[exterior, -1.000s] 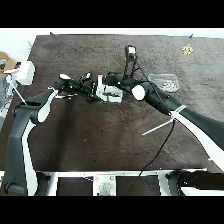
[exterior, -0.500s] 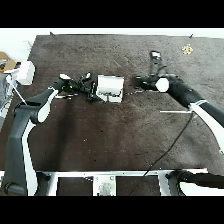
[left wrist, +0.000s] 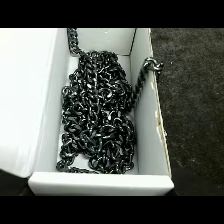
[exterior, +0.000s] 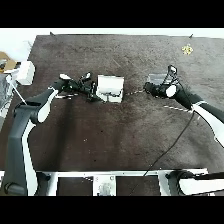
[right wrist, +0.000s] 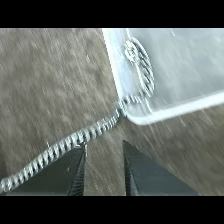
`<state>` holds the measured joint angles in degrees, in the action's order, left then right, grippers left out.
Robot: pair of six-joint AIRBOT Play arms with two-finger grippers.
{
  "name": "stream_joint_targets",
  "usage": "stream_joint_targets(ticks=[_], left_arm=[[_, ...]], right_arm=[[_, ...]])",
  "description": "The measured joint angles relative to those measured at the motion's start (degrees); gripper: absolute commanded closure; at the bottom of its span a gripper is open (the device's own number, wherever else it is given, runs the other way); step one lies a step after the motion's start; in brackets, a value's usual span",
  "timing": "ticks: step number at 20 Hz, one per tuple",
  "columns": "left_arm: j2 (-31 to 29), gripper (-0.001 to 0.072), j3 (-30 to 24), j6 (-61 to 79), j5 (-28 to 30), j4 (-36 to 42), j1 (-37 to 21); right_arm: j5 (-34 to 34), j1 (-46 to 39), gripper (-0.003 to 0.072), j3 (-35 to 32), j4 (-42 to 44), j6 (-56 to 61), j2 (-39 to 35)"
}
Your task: Fold the box and place the chain.
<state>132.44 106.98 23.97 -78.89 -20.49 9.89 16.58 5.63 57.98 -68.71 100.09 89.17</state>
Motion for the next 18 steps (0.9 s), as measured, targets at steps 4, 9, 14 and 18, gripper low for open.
stream_joint_targets(ticks=[4,9,14,18], left_arm=[[0.00,0.0484,0.00,0.02,0.00,0.00,0.00],[0.00,0.0484,0.00,0.02,0.00,0.00,0.00],[0.00,0.0484,0.00,0.02,0.00,0.00,0.00],[0.00,0.0483,0.00,0.02,0.00,0.00,0.00]], right_arm=[[-4.92,1.16,0.0403,1.16,4.00,0.02,4.04],[-8.17,1.53,0.0672,1.53,5.99,0.17,5.90],[-7.74,1.66,0.0686,1.62,6.25,0.20,4.33],[-4.90,3.28,0.0686,1.60,3.54,-0.83,-3.65]])
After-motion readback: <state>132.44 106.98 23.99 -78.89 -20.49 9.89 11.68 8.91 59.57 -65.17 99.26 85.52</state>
